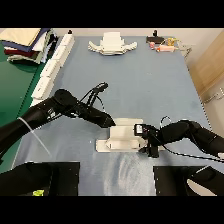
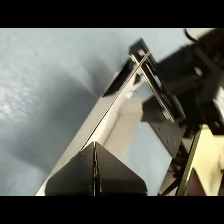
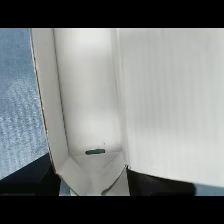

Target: Fold the box.

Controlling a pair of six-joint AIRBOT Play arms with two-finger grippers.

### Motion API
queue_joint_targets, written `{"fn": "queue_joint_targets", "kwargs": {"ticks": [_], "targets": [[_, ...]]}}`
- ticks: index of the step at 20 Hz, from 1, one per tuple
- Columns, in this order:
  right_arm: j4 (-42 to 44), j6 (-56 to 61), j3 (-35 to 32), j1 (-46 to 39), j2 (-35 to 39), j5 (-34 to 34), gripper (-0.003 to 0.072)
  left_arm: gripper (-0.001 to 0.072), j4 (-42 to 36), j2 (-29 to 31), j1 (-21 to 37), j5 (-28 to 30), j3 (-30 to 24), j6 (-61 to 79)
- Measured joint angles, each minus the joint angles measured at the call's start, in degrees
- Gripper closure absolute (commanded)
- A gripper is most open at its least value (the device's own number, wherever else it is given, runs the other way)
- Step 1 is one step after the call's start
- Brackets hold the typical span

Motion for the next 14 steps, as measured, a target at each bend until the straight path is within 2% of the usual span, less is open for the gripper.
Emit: {"fn": "queue_joint_targets", "kwargs": {"ticks": [7, 14], "targets": [[0.02, 0.00, 0.00, 0.00, 0.00, 0.02, 0.0204, 0.0696, 1.25, -9.31, -0.07, 2.78, 0.22, -7.56], [0.02, 0.00, 0.00, 0.00, 0.00, 0.00, 0.0204, 0.0694, 2.71, -11.58, -2.27, 2.34, 0.22, -11.89]]}}
